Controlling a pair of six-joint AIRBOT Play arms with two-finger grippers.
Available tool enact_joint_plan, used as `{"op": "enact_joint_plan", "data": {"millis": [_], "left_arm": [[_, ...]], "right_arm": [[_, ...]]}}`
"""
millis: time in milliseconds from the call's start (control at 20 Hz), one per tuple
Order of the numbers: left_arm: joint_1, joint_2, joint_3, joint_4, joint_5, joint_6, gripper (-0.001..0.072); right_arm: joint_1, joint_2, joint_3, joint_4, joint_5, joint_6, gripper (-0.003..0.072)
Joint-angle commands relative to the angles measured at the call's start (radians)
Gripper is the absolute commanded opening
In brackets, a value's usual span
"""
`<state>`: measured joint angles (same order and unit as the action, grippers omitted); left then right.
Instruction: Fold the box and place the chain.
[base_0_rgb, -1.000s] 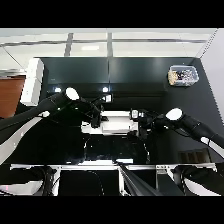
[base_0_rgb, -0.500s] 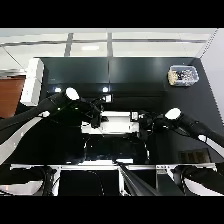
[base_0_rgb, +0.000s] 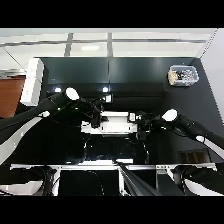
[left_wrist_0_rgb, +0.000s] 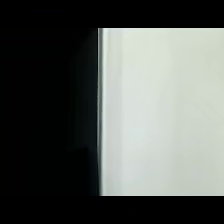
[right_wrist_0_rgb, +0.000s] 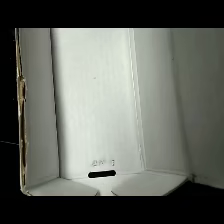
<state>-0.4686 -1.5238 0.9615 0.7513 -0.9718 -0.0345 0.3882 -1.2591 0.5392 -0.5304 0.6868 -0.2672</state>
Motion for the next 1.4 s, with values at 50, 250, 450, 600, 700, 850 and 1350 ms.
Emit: {"op": "enact_joint_plan", "data": {"millis": [50, 250, 450, 600, 700, 850, 1350], "left_arm": [[0.0, 0.0, 0.001, 0.0, 0.001, 0.001, 0.0025], [0.0, 0.0, 0.001, 0.0, 0.001, 0.0, 0.0026], [0.0, 0.0, 0.001, 0.0, 0.003, 0.0, 0.0026], [0.0, 0.0, 0.001, -0.001, 0.003, 0.001, 0.0025], [0.0, 0.0, 0.001, -0.001, 0.003, 0.001, 0.0025], [0.0, 0.0, 0.001, -0.001, 0.003, 0.0, 0.0025], [0.0, 0.0, 0.001, -0.001, 0.002, 0.001, 0.0025]], "right_arm": [[0.005, -0.007, 0.007, -0.019, -0.015, 0.026, 0.0711], [0.006, -0.008, 0.008, -0.021, -0.016, 0.028, 0.071], [0.012, -0.014, 0.014, -0.04, -0.019, 0.048, 0.071], [0.015, -0.016, 0.014, -0.047, -0.019, 0.051, 0.071], [0.019, -0.016, 0.014, -0.052, -0.021, 0.054, 0.071], [0.019, -0.016, 0.014, -0.051, -0.022, 0.054, 0.0711], [0.019, -0.016, 0.014, -0.05, -0.036, 0.065, 0.0686]]}}
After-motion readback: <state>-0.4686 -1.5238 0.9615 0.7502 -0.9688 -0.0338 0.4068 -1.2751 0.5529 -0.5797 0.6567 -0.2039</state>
